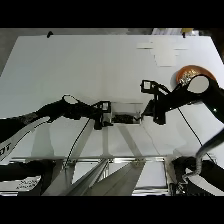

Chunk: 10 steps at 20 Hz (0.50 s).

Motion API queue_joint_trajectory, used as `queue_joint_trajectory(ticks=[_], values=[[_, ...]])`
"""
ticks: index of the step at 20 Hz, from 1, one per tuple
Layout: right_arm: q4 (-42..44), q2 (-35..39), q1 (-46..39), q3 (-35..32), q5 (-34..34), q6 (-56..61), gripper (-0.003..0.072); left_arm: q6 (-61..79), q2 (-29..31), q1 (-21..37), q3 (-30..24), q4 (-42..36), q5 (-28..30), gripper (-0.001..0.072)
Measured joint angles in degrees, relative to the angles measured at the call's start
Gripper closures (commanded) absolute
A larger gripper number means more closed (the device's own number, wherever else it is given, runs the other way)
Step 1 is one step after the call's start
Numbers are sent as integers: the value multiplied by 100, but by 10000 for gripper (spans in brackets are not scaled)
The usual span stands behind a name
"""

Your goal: Fold the box and place the chain.

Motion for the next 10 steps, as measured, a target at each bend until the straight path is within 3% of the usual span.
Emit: queue_joint_trajectory(ticks=[5,10], values=[[1290,94,2,0,-138,42,672,2,0,0,0,0,0,680],[1919,111,2,-24,-363,186,671,0,0,0,0,0,0,680]])
